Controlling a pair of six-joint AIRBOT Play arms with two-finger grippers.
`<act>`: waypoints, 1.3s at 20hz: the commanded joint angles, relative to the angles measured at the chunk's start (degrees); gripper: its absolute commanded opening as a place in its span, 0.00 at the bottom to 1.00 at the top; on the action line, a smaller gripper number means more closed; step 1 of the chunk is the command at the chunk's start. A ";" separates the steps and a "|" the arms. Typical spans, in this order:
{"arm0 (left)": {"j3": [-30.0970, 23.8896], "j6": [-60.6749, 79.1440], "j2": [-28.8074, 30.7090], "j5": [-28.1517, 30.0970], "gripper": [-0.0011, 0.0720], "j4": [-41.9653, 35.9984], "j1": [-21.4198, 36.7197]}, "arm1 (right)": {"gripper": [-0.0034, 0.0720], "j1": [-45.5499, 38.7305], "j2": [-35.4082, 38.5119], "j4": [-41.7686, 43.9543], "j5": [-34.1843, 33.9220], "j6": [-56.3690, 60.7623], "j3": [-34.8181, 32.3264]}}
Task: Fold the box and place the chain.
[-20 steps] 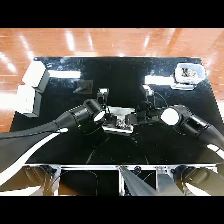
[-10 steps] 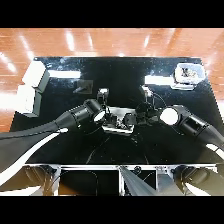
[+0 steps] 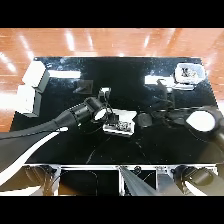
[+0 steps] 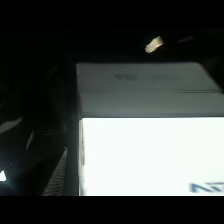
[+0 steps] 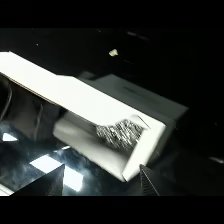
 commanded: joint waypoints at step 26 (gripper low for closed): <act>-26.25 54.40 38.88 -11.89 0.72 -33.90 44.11 | 0.99 -6.56 -42.86 1.90 19.52 -23.30 44.37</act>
